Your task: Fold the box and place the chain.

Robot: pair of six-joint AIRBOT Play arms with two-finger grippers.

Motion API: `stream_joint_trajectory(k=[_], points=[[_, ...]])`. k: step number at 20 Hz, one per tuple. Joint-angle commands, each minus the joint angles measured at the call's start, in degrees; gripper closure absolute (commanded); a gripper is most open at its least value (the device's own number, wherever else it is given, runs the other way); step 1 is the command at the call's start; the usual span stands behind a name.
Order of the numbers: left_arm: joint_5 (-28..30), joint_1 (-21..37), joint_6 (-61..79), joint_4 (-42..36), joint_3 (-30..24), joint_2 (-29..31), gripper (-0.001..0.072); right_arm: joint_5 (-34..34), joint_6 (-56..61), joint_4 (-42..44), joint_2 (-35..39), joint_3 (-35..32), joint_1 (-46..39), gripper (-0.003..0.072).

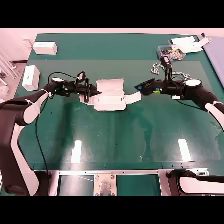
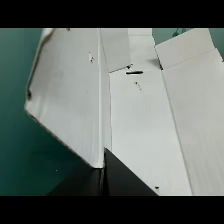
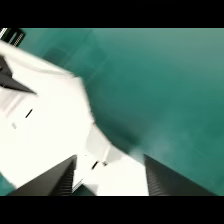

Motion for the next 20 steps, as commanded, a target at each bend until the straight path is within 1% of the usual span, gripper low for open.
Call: stream_joint_trajectory(k=[1,4,6,7,8,9,10,14,17,20], points=[[0.1,0.0,0.0,0.0,0.1,0.0,0.0685,-0.6,-7.7,-2.1,3.2,-4.9,4.8,0.0111],[0.1,0.0,0.0,0.0,0.1,0.0,0.0685,-2.1,-14.3,-8.4,3.2,-7.4,9.5,0.0111],[0.1,0.0,0.0,0.0,0.1,0.0,0.0685,-4.5,-18.8,-10.3,3.1,-8.6,12.2,0.0105],[0.1,0.0,0.0,0.0,0.1,0.0,0.0685,-5.9,-21.1,-10.6,3.1,-9.0,13.4,0.0041],[0.1,0.0,0.0,0.0,0.1,0.0,0.0685,-6.9,-23.2,-10.6,3.1,-9.1,14.4,0.0041],[0.1,0.0,0.0,0.0,0.1,0.0,0.0685,-7.0,-25.7,-10.9,3.1,-9.1,15.4,0.0008],[0.1,0.0,0.0,0.0,0.1,0.0,0.0685,-7.3,-27.6,-11.6,3.1,-9.1,16.2,-0.0002],[0.1,0.0,0.0,0.0,0.1,0.0,0.0685,-13.1,-30.2,-15.0,1.9,-9.2,19.1,-0.0002],[0.1,0.0,0.0,0.0,0.1,0.0,0.0685,-18.7,-30.7,-14.8,0.0,-9.2,19.5,-0.0002],[0.1,0.0,0.0,0.0,0.1,0.0,0.0685,-23.3,-30.8,-13.8,-0.1,-9.2,19.6,-0.0001]])
